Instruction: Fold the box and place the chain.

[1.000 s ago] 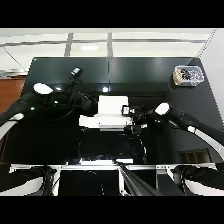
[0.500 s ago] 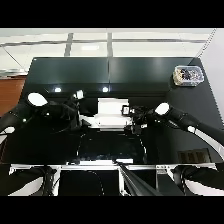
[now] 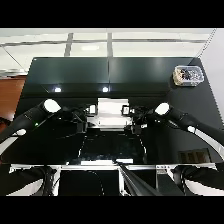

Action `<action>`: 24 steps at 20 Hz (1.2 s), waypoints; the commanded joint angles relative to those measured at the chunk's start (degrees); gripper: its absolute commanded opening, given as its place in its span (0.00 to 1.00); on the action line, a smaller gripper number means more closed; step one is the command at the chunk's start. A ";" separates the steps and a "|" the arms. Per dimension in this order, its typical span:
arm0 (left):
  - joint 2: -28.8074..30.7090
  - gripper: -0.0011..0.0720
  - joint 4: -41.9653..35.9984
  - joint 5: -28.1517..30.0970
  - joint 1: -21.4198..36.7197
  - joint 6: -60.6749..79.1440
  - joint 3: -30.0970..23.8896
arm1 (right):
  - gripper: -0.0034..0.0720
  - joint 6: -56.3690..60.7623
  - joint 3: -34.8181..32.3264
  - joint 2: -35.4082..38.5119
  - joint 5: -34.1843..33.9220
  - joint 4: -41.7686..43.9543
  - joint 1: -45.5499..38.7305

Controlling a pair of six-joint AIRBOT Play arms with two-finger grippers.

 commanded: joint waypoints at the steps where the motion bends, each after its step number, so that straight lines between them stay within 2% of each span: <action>1: -0.17 0.28 -4.42 -0.11 -0.61 1.01 -0.04 | 0.06 0.00 0.07 -0.02 0.00 0.02 0.02; 2: -0.17 0.28 -5.53 -0.72 -0.63 1.01 -0.04 | 0.06 0.02 0.07 -0.02 0.00 0.02 0.02; 3: -0.22 0.23 -6.64 -1.46 -0.66 0.98 -0.04 | 0.06 0.00 0.07 -0.02 0.00 0.02 0.02; 6: -1.07 0.23 -10.67 -2.03 -0.92 0.55 -0.09 | 0.06 0.00 0.07 -0.02 0.00 0.02 0.02; 9: -4.02 0.24 -18.03 -0.76 -1.60 0.72 -0.11 | 0.06 0.00 0.07 -0.02 0.00 0.02 0.02; 13: -5.03 0.26 -17.35 0.44 -1.60 1.03 -0.11 | 0.06 0.00 0.07 -0.02 0.00 0.02 0.02; 15: -5.03 0.13 -17.07 0.35 -1.66 1.03 -0.11 | 0.06 0.00 0.07 -0.02 0.00 0.02 0.02; 16: -5.03 0.13 -16.90 0.33 -1.66 1.03 -0.11 | 0.06 0.00 0.07 -0.02 0.00 0.00 0.02; 17: -5.03 0.22 -16.94 0.33 -1.66 1.03 -0.11 | 0.06 0.00 0.07 -0.02 0.00 0.02 0.02; 18: -5.03 0.57 -16.96 0.39 -1.66 1.05 -0.11 | 0.06 0.00 0.07 -0.02 0.00 0.02 0.02; 19: -5.01 0.68 -16.85 0.31 -1.64 0.44 -0.11 | 0.06 0.02 0.07 -0.02 0.00 0.02 0.02; 20: -4.90 0.41 -16.00 0.17 -1.60 0.11 -0.09 | 0.06 0.00 0.07 -0.02 0.00 0.02 0.02; 21: -4.83 0.35 -15.61 0.04 -1.60 0.07 -0.09 | 0.06 0.02 0.07 -0.02 0.00 0.02 0.02; 22: -4.74 0.34 -15.61 -0.20 -1.60 -0.04 -0.09 | 0.06 0.00 0.07 -0.02 0.00 0.02 0.02; 23: -4.35 0.20 -15.58 -0.15 -1.55 -0.04 -0.09 | 0.06 0.00 0.07 -0.02 0.00 0.02 0.02; 24: -3.87 0.27 -15.69 -0.09 -1.42 -0.07 -0.09 | 0.06 0.00 0.07 -0.02 0.00 0.02 0.02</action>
